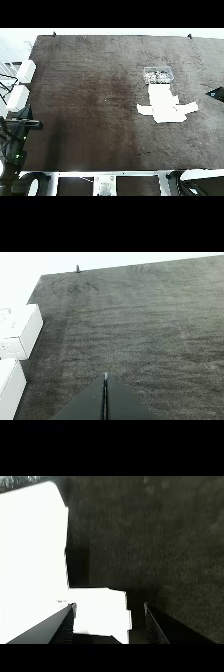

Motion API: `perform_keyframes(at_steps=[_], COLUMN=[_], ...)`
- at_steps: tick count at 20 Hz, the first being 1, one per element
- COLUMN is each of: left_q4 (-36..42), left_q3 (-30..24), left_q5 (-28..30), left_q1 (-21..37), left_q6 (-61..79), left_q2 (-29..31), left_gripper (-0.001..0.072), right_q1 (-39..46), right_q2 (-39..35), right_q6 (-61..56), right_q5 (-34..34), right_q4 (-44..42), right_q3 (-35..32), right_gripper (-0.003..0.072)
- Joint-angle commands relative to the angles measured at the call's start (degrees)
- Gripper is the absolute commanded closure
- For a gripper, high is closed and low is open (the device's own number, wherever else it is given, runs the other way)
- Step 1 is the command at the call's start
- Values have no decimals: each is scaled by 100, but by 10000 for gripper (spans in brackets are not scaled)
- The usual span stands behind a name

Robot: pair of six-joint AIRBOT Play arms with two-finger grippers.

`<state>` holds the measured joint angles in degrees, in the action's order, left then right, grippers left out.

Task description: Fold the box and place the chain.

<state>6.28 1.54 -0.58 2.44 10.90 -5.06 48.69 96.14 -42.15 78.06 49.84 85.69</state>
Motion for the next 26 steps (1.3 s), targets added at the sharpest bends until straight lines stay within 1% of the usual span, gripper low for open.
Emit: perform_keyframes(at_steps=[1, 4, 11, 16, 17, 18, 19, 21, 22, 24, 26], left_q4=[0, 0, 0, 0, 0, 0, 0, 0, 0, 0, 0], left_q3=[0, 0, 0, 0, 0, 0, 0, 0, 0, 0, 0], left_q5=[0, -2, -4, 0, -2, -2, -2, -2, 0, -2, 0], left_q1=[0, 0, 0, 0, 0, 0, 0, 0, 0, 0, 0], left_q6=[2, 2, 2, 2, 2, 2, 2, 2, 2, 2, 2], left_q2=[4, 4, 4, 4, 4, 4, 4, 4, 4, 4, 4], left_gripper=[690, 691, 691, 690, 691, 691, 690, 691, 690, 690, 690], right_q1=[-31, -153, -535, -833, -844, -844, -826, -798, -804, -879, -1099], right_q2=[826, 1161, 1613, 1893, 1928, 1928, 1919, 1891, 1801, 1445, 933], right_q6=[-70, -70, -72, -24, 87, 249, 382, 264, 160, 170, 275], right_q5=[713, 970, 1163, 1744, 1740, 1749, 1845, 2107, 2124, 2026, 1749], right_q4=[374, 380, 422, 424, 422, 361, 166, -155, -212, -754, -1285], right_q3=[623, 634, 629, 629, 629, 629, 629, 619, 529, -7, -817], right_gripper=[170, 170, 169, 180, 253, 445, 669, 678, 679, 679, 679])
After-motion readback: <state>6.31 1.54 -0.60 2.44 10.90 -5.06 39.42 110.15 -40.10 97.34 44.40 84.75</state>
